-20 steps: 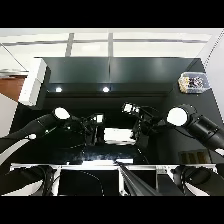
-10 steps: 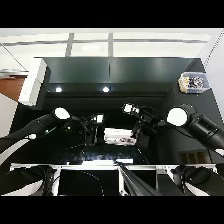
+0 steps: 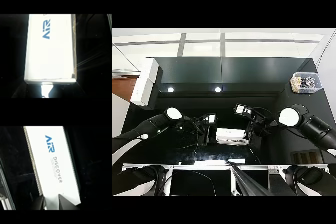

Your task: Fold the box and place the chain.

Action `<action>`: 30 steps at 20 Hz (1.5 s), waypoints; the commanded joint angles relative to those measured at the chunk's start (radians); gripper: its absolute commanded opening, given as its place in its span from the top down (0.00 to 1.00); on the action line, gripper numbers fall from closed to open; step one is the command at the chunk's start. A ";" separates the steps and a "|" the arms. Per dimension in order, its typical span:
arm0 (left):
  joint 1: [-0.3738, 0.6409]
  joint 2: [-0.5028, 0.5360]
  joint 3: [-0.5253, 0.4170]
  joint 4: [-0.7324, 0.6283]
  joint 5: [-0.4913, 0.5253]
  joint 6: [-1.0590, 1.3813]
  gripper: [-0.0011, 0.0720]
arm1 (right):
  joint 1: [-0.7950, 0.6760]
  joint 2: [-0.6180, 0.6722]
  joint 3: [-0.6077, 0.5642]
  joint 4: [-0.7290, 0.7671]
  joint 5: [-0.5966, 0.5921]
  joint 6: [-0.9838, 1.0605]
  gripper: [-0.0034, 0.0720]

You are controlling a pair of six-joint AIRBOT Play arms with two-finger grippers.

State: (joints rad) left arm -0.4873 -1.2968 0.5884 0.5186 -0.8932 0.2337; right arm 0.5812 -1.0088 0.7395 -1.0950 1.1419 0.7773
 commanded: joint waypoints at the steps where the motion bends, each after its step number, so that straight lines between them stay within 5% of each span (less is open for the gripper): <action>1: 0.000 0.000 0.000 0.000 0.000 0.000 0.48 | 0.001 -0.001 0.000 -0.002 0.002 0.001 0.68; 18: 0.000 0.000 0.000 0.000 0.000 0.000 0.48 | 0.000 -0.002 -0.040 0.024 -0.016 0.021 0.68; 23: 0.000 0.000 0.000 0.000 0.000 0.000 0.48 | -0.061 0.001 0.067 0.008 0.199 0.250 0.70; 25: 0.000 0.000 0.000 0.000 0.000 0.000 0.48 | -0.109 0.000 0.061 0.077 0.219 0.274 0.76; 26: 0.000 0.000 0.000 0.001 0.000 0.000 0.48 | -0.126 0.000 0.047 0.146 0.177 0.281 0.92; 30: 0.000 0.000 0.000 0.000 0.000 0.000 0.48 | -0.130 -0.017 -0.105 0.608 -0.114 0.288 0.92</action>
State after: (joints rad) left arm -0.4873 -1.2968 0.5884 0.5190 -0.8936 0.2337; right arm 0.4652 -1.0142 0.7113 -0.7906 1.1793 1.0431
